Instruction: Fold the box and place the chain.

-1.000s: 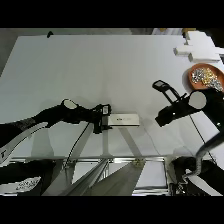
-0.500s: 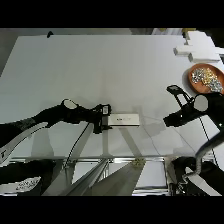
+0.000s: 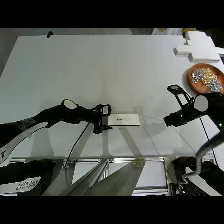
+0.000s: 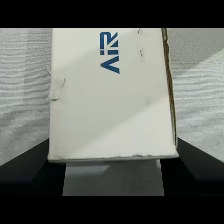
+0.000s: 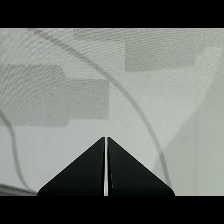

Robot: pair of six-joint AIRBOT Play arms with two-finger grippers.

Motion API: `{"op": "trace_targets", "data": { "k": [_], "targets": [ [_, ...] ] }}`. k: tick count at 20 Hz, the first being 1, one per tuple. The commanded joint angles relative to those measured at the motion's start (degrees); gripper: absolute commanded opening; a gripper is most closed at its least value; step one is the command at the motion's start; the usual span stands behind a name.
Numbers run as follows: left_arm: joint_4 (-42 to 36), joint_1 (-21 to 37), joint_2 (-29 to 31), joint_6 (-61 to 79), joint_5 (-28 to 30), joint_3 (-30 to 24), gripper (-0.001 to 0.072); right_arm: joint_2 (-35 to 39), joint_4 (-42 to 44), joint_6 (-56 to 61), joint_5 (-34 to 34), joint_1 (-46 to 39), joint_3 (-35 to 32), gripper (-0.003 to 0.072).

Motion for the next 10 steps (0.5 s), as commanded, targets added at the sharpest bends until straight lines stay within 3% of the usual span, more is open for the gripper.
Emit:
{"op": "trace_targets", "data": {
  "k": [1,10],
  "targets": [
    [0.0,0.0,0.0,0.0,0.0,0.0,0.0136,0.0,0.0,0.1,0.0,0.0,0.0,0.0020],
    [0.6,0.7,1.4,-2.8,0.0,0.0,0.0152,0.0,0.0,0.1,0.0,0.0,0.0,0.0020]
  ]
}}
